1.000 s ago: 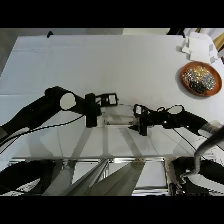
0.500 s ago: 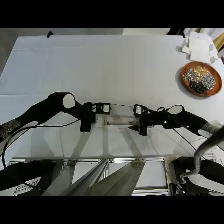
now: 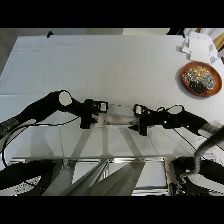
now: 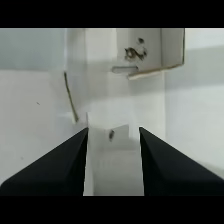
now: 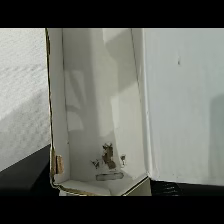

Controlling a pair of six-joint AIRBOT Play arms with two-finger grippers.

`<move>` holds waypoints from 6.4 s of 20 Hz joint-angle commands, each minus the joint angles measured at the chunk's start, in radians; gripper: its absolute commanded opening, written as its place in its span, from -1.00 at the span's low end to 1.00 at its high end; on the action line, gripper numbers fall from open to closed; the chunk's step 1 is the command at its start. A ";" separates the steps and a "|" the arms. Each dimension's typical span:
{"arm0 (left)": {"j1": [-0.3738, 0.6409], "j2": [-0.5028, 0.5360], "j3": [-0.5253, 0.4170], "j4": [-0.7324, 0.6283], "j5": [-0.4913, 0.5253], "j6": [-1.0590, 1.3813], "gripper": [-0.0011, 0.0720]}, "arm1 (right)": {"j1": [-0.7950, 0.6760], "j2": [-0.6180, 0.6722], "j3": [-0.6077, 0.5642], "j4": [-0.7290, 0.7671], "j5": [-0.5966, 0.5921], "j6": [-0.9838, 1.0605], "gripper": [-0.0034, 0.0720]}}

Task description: Fold the box and place the chain.

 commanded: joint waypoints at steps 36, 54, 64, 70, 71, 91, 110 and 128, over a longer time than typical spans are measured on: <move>-0.069 -0.030 0.000 -0.133 0.044 0.103 -0.22 | 0.001 0.000 0.000 0.000 0.000 0.000 0.10; -0.137 -0.079 0.000 -0.174 0.140 0.016 0.28 | 0.001 0.000 0.000 0.000 0.000 0.000 0.10; -0.039 0.068 0.000 -0.018 -0.053 -0.394 -0.96 | 0.001 0.000 0.000 0.000 0.000 0.000 0.10; 0.126 0.254 -0.001 0.058 -0.330 -0.636 -0.96 | 0.001 0.000 0.000 0.000 0.000 0.000 0.10; 0.159 0.266 -0.003 0.055 -0.337 -0.678 -0.96 | 0.001 0.000 0.000 0.000 0.000 0.000 0.10; 0.175 -0.027 -0.105 -0.194 -0.035 -1.008 -0.96 | 0.001 0.000 0.000 0.000 0.000 0.000 0.10; 0.046 0.089 -0.105 -0.385 -0.019 -0.966 -0.20 | 0.001 0.000 0.000 0.000 0.000 0.000 0.10; -0.070 0.088 -0.092 -0.245 0.133 -1.184 0.10 | 0.001 0.000 0.000 0.000 0.000 0.000 0.10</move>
